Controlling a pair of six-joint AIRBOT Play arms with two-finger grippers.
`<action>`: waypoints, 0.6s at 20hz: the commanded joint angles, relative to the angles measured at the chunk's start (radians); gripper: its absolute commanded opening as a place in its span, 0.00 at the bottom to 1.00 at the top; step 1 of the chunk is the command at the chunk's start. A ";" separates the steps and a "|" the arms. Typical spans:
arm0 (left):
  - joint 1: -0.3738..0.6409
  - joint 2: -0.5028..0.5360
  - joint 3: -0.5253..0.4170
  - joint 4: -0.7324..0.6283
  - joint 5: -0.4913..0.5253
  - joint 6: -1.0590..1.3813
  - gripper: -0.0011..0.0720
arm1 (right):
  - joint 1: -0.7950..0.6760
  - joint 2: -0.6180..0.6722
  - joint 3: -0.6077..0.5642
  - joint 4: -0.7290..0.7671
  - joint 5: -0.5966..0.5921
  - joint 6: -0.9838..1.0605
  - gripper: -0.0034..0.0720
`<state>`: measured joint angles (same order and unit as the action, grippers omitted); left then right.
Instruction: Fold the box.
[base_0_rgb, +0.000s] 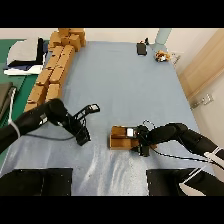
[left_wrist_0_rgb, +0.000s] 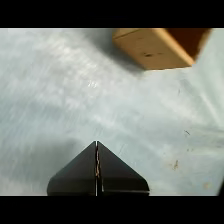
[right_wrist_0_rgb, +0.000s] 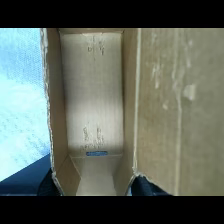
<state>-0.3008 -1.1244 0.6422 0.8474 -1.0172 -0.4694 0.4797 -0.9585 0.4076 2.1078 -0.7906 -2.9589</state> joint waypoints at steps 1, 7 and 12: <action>-0.015 0.071 -0.132 -0.186 0.132 0.549 0.61 | 0.000 0.000 0.000 0.000 0.000 0.000 0.63; -0.125 0.046 -0.181 -0.450 0.332 0.673 0.97 | 0.000 0.000 0.000 0.000 0.000 0.000 0.63; -0.259 -0.028 -0.180 -0.516 0.443 0.689 0.97 | 0.000 0.000 0.000 0.000 0.000 0.000 0.63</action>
<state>-0.4957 -1.1202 0.4667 0.3981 -0.6579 0.1883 0.4797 -0.9585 0.4076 2.1063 -0.7902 -2.9585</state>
